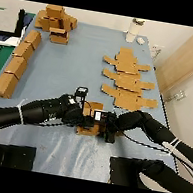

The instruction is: Fold the box.

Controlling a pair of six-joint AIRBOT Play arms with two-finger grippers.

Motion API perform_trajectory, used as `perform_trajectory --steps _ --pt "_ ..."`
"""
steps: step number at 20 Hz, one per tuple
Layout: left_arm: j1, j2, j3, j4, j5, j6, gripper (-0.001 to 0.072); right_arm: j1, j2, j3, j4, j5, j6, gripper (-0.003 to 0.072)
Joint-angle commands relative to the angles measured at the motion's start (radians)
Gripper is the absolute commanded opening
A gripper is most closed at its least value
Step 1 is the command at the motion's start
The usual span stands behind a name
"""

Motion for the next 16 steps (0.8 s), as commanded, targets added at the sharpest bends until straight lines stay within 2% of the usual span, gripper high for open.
perform_trajectory --steps 1,9,10,14,15,16 --pt "-0.005 -0.030 0.014 0.018 -0.028 -0.070 0.0479 0.000 -0.001 0.000 0.000 0.000 0.000 0.0495" --pt "-0.005 -0.067 0.026 0.022 -0.048 -0.162 0.0473 0.000 -0.001 0.000 0.000 0.000 0.000 0.0495" --pt "-0.006 -0.067 0.026 0.030 -0.049 -0.169 0.0412 0.000 -0.001 0.000 0.000 0.000 0.000 0.0495" --pt "-0.014 -0.069 0.026 0.044 -0.053 -0.191 0.0395 0.000 -0.001 0.000 0.000 0.000 0.000 0.0495" --pt "-0.018 -0.071 0.026 0.043 -0.051 -0.187 0.0241 0.000 -0.001 0.000 0.000 0.000 0.000 0.0495" --pt "-0.024 -0.072 0.027 0.043 -0.047 -0.182 0.0149 0.000 -0.001 0.000 0.000 0.000 0.000 0.0495"
